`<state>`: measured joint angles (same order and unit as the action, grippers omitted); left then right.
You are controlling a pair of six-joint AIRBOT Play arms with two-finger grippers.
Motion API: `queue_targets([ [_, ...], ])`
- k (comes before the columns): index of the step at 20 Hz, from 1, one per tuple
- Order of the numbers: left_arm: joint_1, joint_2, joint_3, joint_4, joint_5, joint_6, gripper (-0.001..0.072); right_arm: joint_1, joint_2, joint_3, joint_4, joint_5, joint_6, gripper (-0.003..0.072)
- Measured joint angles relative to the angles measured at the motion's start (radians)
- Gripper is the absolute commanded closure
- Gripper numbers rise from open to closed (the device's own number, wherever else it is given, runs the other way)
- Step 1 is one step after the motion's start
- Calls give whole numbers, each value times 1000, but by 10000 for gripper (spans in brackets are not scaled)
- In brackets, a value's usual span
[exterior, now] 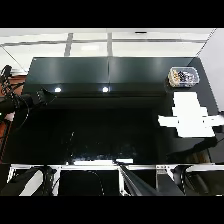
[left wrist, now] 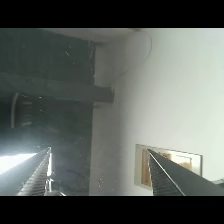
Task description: Fold the box and place the chain.
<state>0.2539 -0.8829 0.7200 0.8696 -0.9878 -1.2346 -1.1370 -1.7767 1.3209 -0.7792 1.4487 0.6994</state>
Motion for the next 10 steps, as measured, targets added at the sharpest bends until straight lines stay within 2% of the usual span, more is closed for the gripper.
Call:
queue_targets([
  [1, 0, 0, 0, 0, -2, 0, 6, 9, 10, 0, -27, 6, -1, 671],
  [6, 0, 0, 0, 2, -9, 0, 6, 77, 105, -18, -94, 34, -3, 673],
  [10, 0, 0, 0, 4, -10, 2, 6, 181, 235, -115, 4, 14, -1, 674],
])
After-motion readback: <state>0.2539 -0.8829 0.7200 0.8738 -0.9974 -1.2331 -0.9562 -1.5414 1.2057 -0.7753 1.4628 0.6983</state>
